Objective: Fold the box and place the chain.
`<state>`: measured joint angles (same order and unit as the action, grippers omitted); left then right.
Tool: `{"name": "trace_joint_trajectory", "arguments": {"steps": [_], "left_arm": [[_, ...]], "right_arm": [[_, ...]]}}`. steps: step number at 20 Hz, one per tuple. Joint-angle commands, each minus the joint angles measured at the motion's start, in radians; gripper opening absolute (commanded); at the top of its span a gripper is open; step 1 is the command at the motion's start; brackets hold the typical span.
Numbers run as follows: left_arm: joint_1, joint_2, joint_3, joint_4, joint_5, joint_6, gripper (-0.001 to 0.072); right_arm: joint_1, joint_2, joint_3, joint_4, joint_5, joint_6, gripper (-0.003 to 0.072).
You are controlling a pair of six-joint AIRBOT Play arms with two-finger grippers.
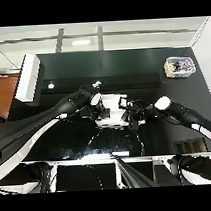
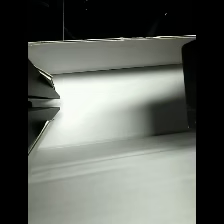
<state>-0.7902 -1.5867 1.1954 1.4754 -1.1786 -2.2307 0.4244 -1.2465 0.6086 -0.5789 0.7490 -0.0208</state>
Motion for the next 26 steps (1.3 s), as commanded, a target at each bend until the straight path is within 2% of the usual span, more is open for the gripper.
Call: {"name": "trace_joint_trajectory", "arguments": {"steps": [1,2,3,4,5,6,7,8,10,12,15,16,18,20,22,24,26], "left_arm": [[0.0,0.0,0.001,0.0,-0.001,0.001,0.003],[0.0,0.0,0.001,0.0,-0.001,0.001,0.003],[0.0,0.0,0.001,0.0,-0.001,0.001,0.003],[0.0,0.0,0.001,0.0,-0.001,0.001,0.003],[0.0,0.0,0.001,0.0,0.0,0.001,0.003],[0.0,0.0,0.001,0.0,0.0,0.001,0.003],[0.0,0.0,0.001,0.0,0.0,0.001,0.003],[0.0,0.0,0.001,0.0,-0.001,0.001,0.003],[0.0,0.0,0.001,0.0,-0.001,0.001,0.003],[0.0,0.0,0.001,0.0,-0.002,0.001,0.003],[0.0,0.0,0.001,0.0,-0.005,0.001,0.003],[0.0,0.0,0.001,0.0,-0.005,0.001,0.003],[0.0,0.0,0.001,0.0,-0.009,0.001,0.0031],[0.0,0.0,0.001,0.0,-0.008,0.001,0.003],[0.001,0.0,0.001,0.0,-0.008,0.001,0.003],[0.0,0.0,0.001,0.0,-0.008,0.001,0.003],[0.0,0.0,0.001,0.0,-0.008,0.001,0.003]], "right_arm": [[0.002,-0.002,0.0,0.003,-0.002,0.007,0.0061],[0.002,-0.002,0.0,0.003,-0.004,0.015,0.0141],[0.002,-0.002,0.0,0.003,-0.012,0.03,0.0324],[0.002,-0.002,0.0,0.003,-0.015,0.031,0.0332],[0.002,-0.002,0.0,0.001,-0.015,0.031,0.0285],[0.002,-0.002,0.0,0.001,-0.013,0.032,0.0123],[0.002,-0.002,0.0,0.002,-0.013,0.04,0.0153],[0.002,-0.002,0.0,0.002,-0.017,0.052,0.0284],[0.0,0.002,0.0,-0.012,-0.016,0.084,0.0024],[-0.017,0.039,0.006,-0.076,0.001,0.272,0.0009],[-0.163,0.161,0.09,-0.226,0.299,0.612,0.0011],[-0.241,0.203,0.097,-0.276,0.344,0.721,0.0012],[-0.434,0.247,0.078,-0.351,0.329,0.972,0.0016],[-0.606,0.243,-0.003,-0.345,0.241,1.283,0.0016],[-0.673,0.223,-0.103,-0.285,0.229,1.323,0.0016],[-0.645,0.155,-0.153,-0.174,0.309,1.202,0.0016],[-0.578,0.07,-0.155,-0.092,0.318,1.159,0.0017]]}}
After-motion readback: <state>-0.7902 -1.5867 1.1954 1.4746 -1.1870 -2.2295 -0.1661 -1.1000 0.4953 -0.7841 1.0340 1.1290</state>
